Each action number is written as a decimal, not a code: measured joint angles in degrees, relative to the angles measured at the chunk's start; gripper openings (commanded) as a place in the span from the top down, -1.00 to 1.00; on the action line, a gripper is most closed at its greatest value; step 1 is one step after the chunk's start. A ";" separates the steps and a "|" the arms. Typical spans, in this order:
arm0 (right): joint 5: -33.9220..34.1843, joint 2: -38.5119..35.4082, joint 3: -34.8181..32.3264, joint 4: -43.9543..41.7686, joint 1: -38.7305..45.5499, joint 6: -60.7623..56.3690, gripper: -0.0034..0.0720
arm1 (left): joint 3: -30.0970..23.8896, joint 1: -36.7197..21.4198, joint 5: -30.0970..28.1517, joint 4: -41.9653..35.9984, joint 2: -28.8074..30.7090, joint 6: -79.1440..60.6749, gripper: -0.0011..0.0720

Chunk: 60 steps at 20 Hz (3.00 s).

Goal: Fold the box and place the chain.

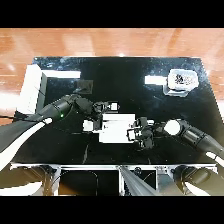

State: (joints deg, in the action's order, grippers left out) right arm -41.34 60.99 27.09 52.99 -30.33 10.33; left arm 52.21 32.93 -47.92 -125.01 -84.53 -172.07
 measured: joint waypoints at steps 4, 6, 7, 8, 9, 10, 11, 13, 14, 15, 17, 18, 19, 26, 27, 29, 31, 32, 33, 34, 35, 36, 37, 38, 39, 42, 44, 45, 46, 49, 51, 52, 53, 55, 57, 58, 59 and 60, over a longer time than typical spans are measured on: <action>1.05 0.00 -0.31 -3.02 0.00 -1.62 -1.00 | 0.00 0.00 0.02 0.00 -0.02 0.00 0.92; 1.16 -0.04 -0.33 -3.61 0.00 -4.66 -1.00 | 0.00 0.00 0.02 0.02 -0.02 0.00 0.92; 1.16 -0.11 -0.33 -3.78 0.00 -6.32 -1.00 | 0.00 0.00 0.02 0.02 -0.02 0.00 0.92; 1.18 -0.15 -0.33 -3.85 0.00 -8.07 -1.00 | -0.02 0.00 0.02 0.02 -0.02 0.00 0.92; 1.16 -0.17 -0.33 -3.87 0.00 -9.68 -1.00 | 0.00 0.00 0.02 0.02 -0.02 0.00 0.92; 1.16 -0.24 -0.33 -3.91 0.00 -11.50 -1.00 | -0.02 0.00 0.00 0.00 -0.02 0.00 0.92; 1.20 -0.26 -0.33 -4.00 0.00 -13.25 -1.00 | 0.00 0.00 0.00 0.00 -0.02 0.00 0.92; 1.27 -0.35 -0.35 -4.02 0.00 -16.74 -1.00 | 0.00 0.00 -0.02 -0.04 -0.02 0.00 0.92; 1.29 -0.42 -0.33 -4.04 0.00 -18.05 -1.00 | 0.00 0.00 -0.04 -0.07 -0.02 0.00 0.92; 1.27 -0.57 -0.33 -4.09 0.00 -19.12 -1.00 | -0.02 0.00 -0.04 -0.09 -0.02 0.00 0.92; 0.98 -0.85 -0.33 -4.57 0.00 -20.74 -1.00 | 0.00 0.00 -0.13 -0.17 -0.02 0.00 0.92; 0.76 -0.98 -0.33 -4.87 0.00 -21.42 -1.00 | 0.00 0.00 -0.42 -0.26 -0.02 0.00 0.92; 0.28 -1.05 -0.33 -4.68 0.00 -22.03 -1.00 | -0.02 0.00 -0.39 -0.26 -0.02 0.02 0.92; 2.51 -1.22 -0.33 -2.97 0.00 -23.63 -1.00 | -0.02 0.00 -0.22 -0.24 -0.02 0.02 0.92; 3.56 -1.33 -0.33 -2.78 0.00 -23.63 -1.00 | -0.02 0.00 -0.17 -0.22 -0.02 0.02 0.92; 4.96 -1.84 -0.24 -2.38 0.00 -23.74 -1.00 | -0.02 0.00 -0.13 -0.22 -0.02 0.02 0.92; 5.77 -2.80 -0.17 -2.08 0.00 -23.85 -1.00 | -0.02 0.00 -0.11 -0.22 -0.02 0.02 0.92; 6.05 -3.39 -0.15 -2.05 0.00 -23.87 -1.00 | -0.02 0.00 -0.11 -0.22 -0.02 0.02 0.92; 6.23 -4.04 -0.15 -2.03 0.00 -23.89 -1.00 | -0.02 0.00 -0.09 -0.22 -0.02 0.04 0.92; 6.38 -4.70 -0.15 -2.03 0.00 -24.00 -1.00 | -0.02 0.00 -0.09 -0.22 -0.02 0.04 0.92; 6.64 -5.11 -0.15 -2.01 0.00 -24.02 -1.00 | -0.02 0.02 -0.09 -0.20 -0.02 0.04 0.92; 6.80 -5.49 -0.17 -1.95 0.00 -24.02 -1.00 | -0.02 0.02 -0.09 -0.20 -0.02 0.04 0.92; 7.21 -5.73 -0.15 -1.97 0.00 -24.02 -1.00 | -0.02 0.02 -0.09 -0.20 -0.02 0.04 0.92; 7.78 -5.88 -0.15 -1.97 0.00 -24.02 -1.00 | -0.02 0.02 -0.09 -0.20 -0.02 0.04 0.92; 8.31 -6.05 -0.15 -1.95 0.00 -24.02 -1.00 | -0.02 0.04 -0.09 -0.20 -0.02 0.04 0.92; 10.03 -6.23 -0.15 -1.92 0.00 -24.04 -1.00 | -0.02 0.04 -0.09 -0.20 -0.02 0.11 0.92; 10.75 -6.14 -0.17 -2.01 0.00 -24.04 -1.00 | -0.02 0.04 -0.09 -0.20 -0.02 0.07 0.92; 11.34 -5.92 -0.15 -2.08 0.00 -24.04 -1.00 | -0.02 0.04 -0.09 -0.20 -0.02 0.04 0.92; 12.02 -5.57 -0.15 -2.40 0.00 -24.04 -1.00 | -0.02 0.04 -0.09 -0.20 -0.02 0.02 0.91; 13.70 -4.09 -0.15 -3.61 0.00 -24.04 -1.00 | -0.02 0.04 -0.11 -0.20 -0.02 0.02 0.92; 14.12 -2.95 -0.15 -4.48 0.00 -23.06 -1.00 | -0.02 0.04 -0.11 -0.20 -0.02 0.02 0.92; 14.45 -2.54 -0.15 -5.55 0.00 -21.59 -1.00 | -0.02 0.04 -0.09 -0.20 -0.02 0.02 0.92; 14.58 -2.16 -0.15 -6.97 0.00 -19.54 -1.00 | -0.02 0.04 -0.09 -0.20 -0.02 0.02 0.92; 14.14 -1.44 -0.09 -9.49 0.00 -15.87 -1.00 | -0.02 0.04 -0.07 -0.20 -0.02 0.00 0.92; 12.74 -0.61 -0.09 -10.71 0.04 -12.85 -1.00 | -0.02 0.04 -0.09 -0.17 -0.02 0.00 0.92; 12.09 -0.04 -0.09 -11.15 0.07 -11.34 -1.00 | -0.02 0.04 -0.09 -0.17 -0.02 -0.02 0.92; 11.37 0.52 -0.09 -11.61 0.11 -9.77 -1.00 | -0.02 0.04 -0.04 -0.15 -0.02 -0.02 0.92; 10.84 1.09 -0.07 -12.28 0.22 -8.04 -1.00 | -0.02 0.04 -0.04 -0.13 -0.02 -0.04 0.92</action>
State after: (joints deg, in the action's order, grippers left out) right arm -30.50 62.08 27.03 40.71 -30.11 2.28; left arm 52.18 32.97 -47.97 -125.14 -84.55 -172.11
